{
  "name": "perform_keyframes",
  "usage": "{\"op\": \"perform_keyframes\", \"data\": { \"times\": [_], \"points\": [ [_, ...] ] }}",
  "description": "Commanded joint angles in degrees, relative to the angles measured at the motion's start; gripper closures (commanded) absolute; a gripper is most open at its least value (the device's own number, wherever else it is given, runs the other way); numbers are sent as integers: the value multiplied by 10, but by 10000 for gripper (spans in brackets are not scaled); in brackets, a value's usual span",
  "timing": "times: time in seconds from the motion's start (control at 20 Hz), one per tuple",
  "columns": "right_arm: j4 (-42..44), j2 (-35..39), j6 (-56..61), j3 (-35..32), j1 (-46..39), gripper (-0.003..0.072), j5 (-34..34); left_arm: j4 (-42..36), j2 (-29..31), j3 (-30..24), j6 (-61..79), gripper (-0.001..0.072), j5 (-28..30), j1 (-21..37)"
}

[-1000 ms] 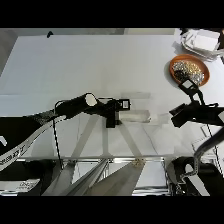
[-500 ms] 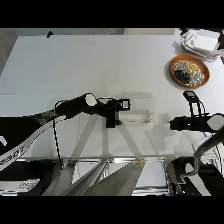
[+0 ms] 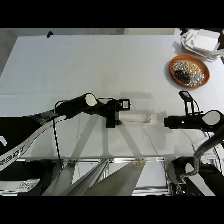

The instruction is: Fold the box and place the chain.

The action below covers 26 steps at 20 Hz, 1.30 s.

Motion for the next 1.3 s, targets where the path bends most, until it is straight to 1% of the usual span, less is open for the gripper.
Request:
{"op": "perform_keyframes", "data": {
  "times": [0.0,0.2,0.4,0.5,0.65,0.75,1.05,1.25],
  "points": [
    [52,-3,-43,0,0,672,1,0,0,0,0,499,0,0],
    [116,-8,-100,0,0,672,-9,0,0,0,0,499,0,0],
    [118,-39,-109,-1,0,672,-26,0,0,0,0,499,0,0],
    [127,-43,-110,-1,0,672,-31,0,0,0,0,499,0,0],
    [191,-43,-154,0,0,661,-12,0,0,0,0,499,0,0],
    [207,-38,-158,0,0,366,-11,0,0,0,0,499,0,0],
    [231,-29,-153,3,0,362,24,0,0,0,0,499,0,0],
    [234,-29,-150,25,0,362,64,0,0,0,0,499,0,0]
  ]
}}
